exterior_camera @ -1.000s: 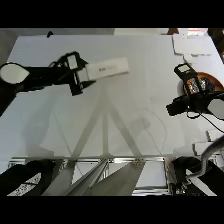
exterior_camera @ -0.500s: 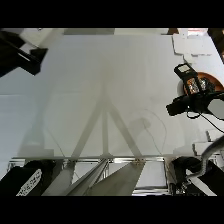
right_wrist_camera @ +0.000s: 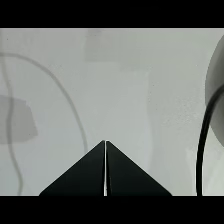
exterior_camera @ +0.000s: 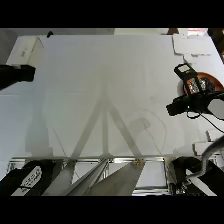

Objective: Fold the box and place the chain.

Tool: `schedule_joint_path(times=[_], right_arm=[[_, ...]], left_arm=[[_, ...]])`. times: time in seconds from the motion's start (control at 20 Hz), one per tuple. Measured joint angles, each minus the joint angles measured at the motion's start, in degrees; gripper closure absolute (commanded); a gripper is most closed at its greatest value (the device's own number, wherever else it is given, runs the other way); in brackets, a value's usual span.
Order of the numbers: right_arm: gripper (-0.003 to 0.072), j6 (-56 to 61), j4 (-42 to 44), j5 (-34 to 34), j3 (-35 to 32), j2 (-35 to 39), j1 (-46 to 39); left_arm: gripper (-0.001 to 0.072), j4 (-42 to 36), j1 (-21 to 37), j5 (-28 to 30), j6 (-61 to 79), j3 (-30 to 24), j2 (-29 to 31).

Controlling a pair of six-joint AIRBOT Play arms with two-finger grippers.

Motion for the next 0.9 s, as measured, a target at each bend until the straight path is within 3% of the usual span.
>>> schedule_joint_path(times=[0.25,0.6,0.65,0.7,0.75,0.8,0.85,0.9], right_arm=[[0.0673,0.0,0.0,0.0,0.0,0.0,0.0],[0.0673,0.0,0.0,0.0,0.0,0.0,0.0],[0.0673,0.0,0.0,0.0,0.0,0.0,0.0],[0.0673,0.0,0.0,0.0,0.0,0.0,0.0],[0.0673,0.0,0.0,0.0,0.0,0.0,0.0],[0.0673,0.0,0.0,0.0,0.0,0.0,0.0],[0.0673,0.0,0.0,0.0,0.0,0.0,0.0],[0.0673,0.0,0.0,0.0,0.0,0.0,0.0]], left_arm=[[0.0704,0.1,0.2,7.1,1.6,-4.7,-9.8],[0.0688,0.0,-2.3,15.3,5.1,-5.8,-20.1],[0.0604,0.0,-2.6,15.5,5.4,-5.8,-20.9],[0.0438,0.0,-2.9,15.7,5.7,-5.9,-21.6],[0.0215,0.0,-3.0,16.0,6.0,-5.9,-22.0],[0.0065,0.0,-3.1,16.1,6.1,-5.9,-22.3],[0.0009,0.1,-3.3,15.9,6.4,-5.9,-22.5],[0.0011,0.1,-3.4,15.8,6.4,-5.9,-22.4]])
